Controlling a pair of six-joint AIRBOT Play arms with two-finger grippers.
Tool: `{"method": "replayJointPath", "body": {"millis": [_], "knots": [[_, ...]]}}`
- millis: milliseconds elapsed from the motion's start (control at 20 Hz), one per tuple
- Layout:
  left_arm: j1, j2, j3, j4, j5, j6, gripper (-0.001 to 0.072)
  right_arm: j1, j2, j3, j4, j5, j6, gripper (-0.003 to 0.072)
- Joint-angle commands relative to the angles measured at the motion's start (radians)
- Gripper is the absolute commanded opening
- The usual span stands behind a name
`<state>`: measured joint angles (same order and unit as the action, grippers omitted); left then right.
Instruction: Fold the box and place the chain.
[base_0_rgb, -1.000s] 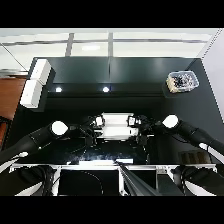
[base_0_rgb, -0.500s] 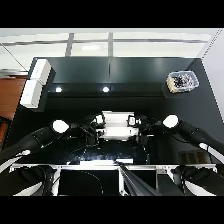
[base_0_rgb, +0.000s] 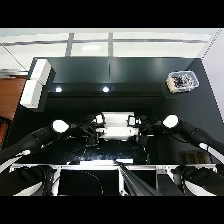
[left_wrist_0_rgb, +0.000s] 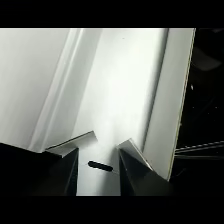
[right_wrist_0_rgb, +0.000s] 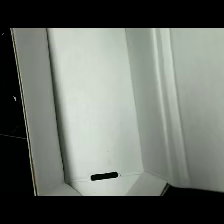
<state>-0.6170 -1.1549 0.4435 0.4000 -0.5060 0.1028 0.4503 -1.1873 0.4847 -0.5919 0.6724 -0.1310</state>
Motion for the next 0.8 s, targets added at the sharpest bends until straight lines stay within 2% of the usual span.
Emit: {"method": "replayJointPath", "body": {"millis": [0,50,150,250,400,550,650,750], "knots": [[0.000,0.000,0.001,0.006,-0.013,0.002,0.0180,0.000,-0.001,0.000,0.000,0.000,0.000,0.0264],[0.003,0.006,0.002,0.018,-0.032,0.002,0.0028,0.000,-0.001,0.000,0.000,0.000,0.000,0.0264],[0.026,0.048,0.001,0.122,-0.057,-0.093,0.0031,0.000,-0.001,0.000,0.000,-0.003,0.000,0.0264],[0.084,0.119,0.001,0.312,-0.086,-0.333,0.0031,0.000,-0.001,0.000,0.000,-0.003,0.000,0.0264],[0.259,0.259,0.001,0.561,-0.216,-0.739,0.0031,0.000,-0.001,0.000,0.000,-0.003,0.000,0.0264],[0.499,0.326,0.001,0.606,-0.344,-1.132,0.0031,0.000,-0.001,0.000,-0.003,-0.003,0.000,0.0264],[0.646,0.314,-0.002,0.616,-0.447,-1.199,0.0031,0.000,-0.001,0.000,-0.003,-0.003,0.000,0.0264],[0.724,0.288,-0.006,0.614,-0.497,-1.325,0.0030,0.000,-0.001,0.000,-0.003,-0.003,0.000,0.0264]]}}
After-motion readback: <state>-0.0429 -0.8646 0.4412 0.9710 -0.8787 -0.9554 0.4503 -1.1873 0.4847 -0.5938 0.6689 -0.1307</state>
